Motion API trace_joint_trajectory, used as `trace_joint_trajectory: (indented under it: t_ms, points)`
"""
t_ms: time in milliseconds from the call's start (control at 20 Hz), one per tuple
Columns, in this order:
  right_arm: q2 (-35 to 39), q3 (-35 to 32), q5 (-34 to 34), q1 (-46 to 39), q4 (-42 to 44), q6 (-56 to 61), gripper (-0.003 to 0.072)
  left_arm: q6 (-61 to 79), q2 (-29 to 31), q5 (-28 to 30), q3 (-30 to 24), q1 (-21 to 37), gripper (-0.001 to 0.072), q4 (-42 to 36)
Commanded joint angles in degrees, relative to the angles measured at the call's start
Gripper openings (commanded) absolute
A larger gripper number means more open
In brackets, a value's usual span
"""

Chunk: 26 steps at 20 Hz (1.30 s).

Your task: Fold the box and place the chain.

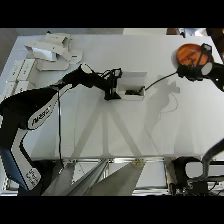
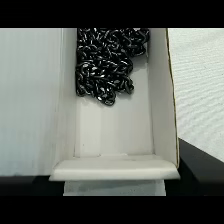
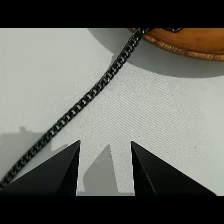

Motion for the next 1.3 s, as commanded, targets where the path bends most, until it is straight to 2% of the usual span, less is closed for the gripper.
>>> trace_joint_trajectory:
  t_ms: [0,100,350,500,600,650,700,750,950,1250]
  points:
    - [-3.9,0.1,-8.3,0.7,-2.1,9.4,0.0329,0.0,0.0,0.0,0.0,0.0,0.0438,0.0]
    - [-4.8,0.2,-10.7,0.6,-4.0,11.5,0.0326,0.0,0.0,0.0,0.0,0.0,0.0438,0.0]
    - [-9.1,4.9,-10.7,0.8,-7.3,13.9,0.0325,0.0,0.0,0.0,0.0,0.0,0.0438,0.0]
    - [-11.7,8.6,-7.6,0.8,-8.7,15.1,0.0322,0.0,0.0,0.0,0.0,0.0,0.0438,0.0]
    - [-12.9,9.4,-6.2,0.8,-9.2,15.1,0.0239,0.0,0.0,0.0,0.0,0.0,0.0439,0.0]
    - [-13.3,9.4,-6.0,0.8,-9.6,15.1,0.0235,0.0,0.0,0.0,0.0,0.0,0.0438,0.0]
    - [-13.4,9.4,-5.5,0.8,-9.8,15.0,0.0201,0.0,0.0,0.0,0.0,0.0,0.0438,0.0]
    - [-13.4,9.4,-5.1,0.9,-10.4,14.8,0.0011,0.0,0.0,0.0,0.0,0.0,0.0438,0.0]
    - [-13.1,9.4,-4.5,2.2,-14.4,14.1,0.0016,0.0,0.0,0.0,0.0,0.0,0.0439,0.0]
    - [-6.8,9.5,0.4,5.1,-14.6,2.0,0.0016,0.0,0.0,0.0,0.0,0.0,0.0438,0.0]
